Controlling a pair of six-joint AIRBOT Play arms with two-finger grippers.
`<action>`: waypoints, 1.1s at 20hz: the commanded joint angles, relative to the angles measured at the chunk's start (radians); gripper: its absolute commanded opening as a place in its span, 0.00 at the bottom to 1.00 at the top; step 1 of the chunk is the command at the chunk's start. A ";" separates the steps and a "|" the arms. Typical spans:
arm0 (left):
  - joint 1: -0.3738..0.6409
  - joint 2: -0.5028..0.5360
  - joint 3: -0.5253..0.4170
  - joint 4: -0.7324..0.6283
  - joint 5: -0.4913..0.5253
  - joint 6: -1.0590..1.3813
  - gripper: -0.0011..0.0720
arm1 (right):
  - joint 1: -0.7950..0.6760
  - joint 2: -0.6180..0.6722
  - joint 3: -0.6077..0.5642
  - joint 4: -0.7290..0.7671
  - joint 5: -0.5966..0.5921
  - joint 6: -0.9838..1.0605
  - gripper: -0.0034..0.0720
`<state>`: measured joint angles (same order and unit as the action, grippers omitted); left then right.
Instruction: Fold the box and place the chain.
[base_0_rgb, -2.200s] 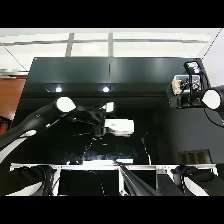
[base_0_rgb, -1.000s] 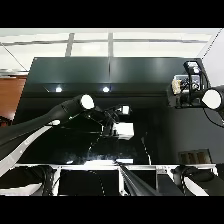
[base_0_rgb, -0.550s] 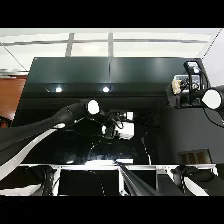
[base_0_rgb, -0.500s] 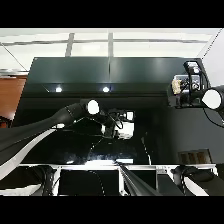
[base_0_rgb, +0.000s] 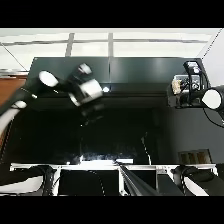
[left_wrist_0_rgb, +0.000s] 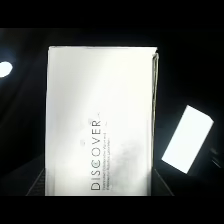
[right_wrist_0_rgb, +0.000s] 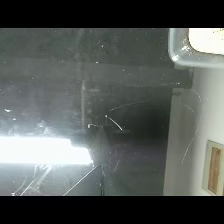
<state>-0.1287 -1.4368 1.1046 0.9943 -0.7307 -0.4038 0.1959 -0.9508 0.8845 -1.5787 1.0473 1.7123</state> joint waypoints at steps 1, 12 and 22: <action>0.283 -0.096 0.185 -0.043 0.063 -0.113 0.47 | 0.000 0.001 0.000 0.019 0.002 0.000 0.06; 0.480 -0.652 0.877 0.244 -0.200 -0.632 0.47 | 0.000 0.001 0.000 0.112 -0.002 0.000 0.06; 0.476 -0.554 1.022 0.260 -0.430 -0.791 0.99 | -0.003 0.001 0.082 0.014 0.097 -0.016 0.06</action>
